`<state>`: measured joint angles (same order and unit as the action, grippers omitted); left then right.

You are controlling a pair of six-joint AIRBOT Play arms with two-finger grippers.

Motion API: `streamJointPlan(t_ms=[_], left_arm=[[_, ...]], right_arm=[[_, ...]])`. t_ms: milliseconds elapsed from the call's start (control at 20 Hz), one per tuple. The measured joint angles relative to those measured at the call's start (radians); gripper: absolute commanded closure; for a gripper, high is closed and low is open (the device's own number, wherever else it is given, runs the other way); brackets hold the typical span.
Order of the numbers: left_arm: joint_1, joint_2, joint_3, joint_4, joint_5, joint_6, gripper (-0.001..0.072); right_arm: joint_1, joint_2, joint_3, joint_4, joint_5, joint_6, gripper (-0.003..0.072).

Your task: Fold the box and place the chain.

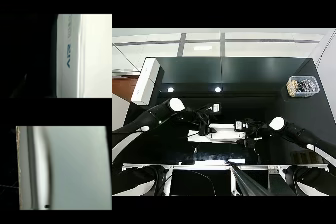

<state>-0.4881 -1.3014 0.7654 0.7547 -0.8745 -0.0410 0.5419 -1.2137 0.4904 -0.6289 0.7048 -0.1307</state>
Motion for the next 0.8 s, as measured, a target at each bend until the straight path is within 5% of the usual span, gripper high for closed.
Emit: streamJointPlan(t_ms=[350, 400, 450, 650, 800], left_arm=[[0.083, 0.184, 0.011, 0.203, -0.134, -0.256, 0.0045], [0.097, 0.209, 0.011, 0.234, -0.178, -0.319, 0.0264], [0.109, 0.230, 0.011, 0.258, -0.231, -0.385, 0.0691], [0.122, 0.268, -0.006, 0.274, -0.445, -0.578, 0.0682], [0.077, 0.284, -0.067, 0.146, -0.463, -0.642, 0.0682]], right_arm=[[0.000, 0.000, 0.000, 0.000, 0.000, 0.000, 0.0211], [0.000, 0.000, 0.000, 0.000, 0.000, 0.000, 0.0211], [0.000, 0.000, 0.000, 0.000, 0.000, 0.000, 0.0212], [0.000, 0.000, 0.000, -0.001, -0.001, 0.000, 0.0211], [0.000, 0.000, 0.000, -0.001, -0.001, 0.000, 0.0212]])
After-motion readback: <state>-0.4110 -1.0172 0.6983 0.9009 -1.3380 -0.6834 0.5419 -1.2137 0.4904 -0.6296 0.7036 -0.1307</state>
